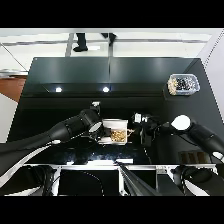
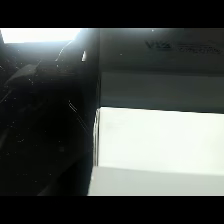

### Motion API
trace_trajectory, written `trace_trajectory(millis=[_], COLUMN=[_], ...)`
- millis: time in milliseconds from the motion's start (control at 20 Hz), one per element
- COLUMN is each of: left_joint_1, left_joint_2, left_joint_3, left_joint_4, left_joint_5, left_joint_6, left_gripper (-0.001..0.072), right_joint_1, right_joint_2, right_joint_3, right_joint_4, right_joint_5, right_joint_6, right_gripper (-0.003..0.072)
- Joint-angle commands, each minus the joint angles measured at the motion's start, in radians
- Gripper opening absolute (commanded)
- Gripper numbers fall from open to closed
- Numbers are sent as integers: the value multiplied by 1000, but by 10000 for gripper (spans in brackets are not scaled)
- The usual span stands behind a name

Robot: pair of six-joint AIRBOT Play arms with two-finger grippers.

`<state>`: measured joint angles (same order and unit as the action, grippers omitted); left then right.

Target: Fold the box and place the chain.

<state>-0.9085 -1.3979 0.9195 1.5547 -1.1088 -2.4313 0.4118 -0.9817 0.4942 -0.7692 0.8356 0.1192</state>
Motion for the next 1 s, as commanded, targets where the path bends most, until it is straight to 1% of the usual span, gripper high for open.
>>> trace_trajectory(millis=[0,150,300,400,600,750,850,900,950], left_joint_1=[0,0,0,0,0,0,0,0,0], left_joint_2=[0,0,0,0,0,0,0,0,0], left_joint_3=[0,0,0,0,0,0,0,0,0], left_joint_4=[0,0,0,0,0,0,0,0,0], left_joint_5=[0,0,1,1,3,8,6,6,8], left_joint_6=[0,0,0,0,0,0,0,0,0], left_gripper=[33,33,32,33,33,33,33,33,33], right_joint_1=[-30,-29,-25,-9,37,41,41,41,41], right_joint_2=[88,150,167,167,150,103,78,74,75], right_joint_3=[55,121,164,166,165,165,165,165,165], right_joint_4=[-18,25,172,254,247,183,177,177,175], right_joint_5=[71,142,160,163,159,152,175,189,194], right_joint_6=[107,161,161,161,172,254,283,286,299], right_gripper=[49,48,41,41,44,44,44,153,401])
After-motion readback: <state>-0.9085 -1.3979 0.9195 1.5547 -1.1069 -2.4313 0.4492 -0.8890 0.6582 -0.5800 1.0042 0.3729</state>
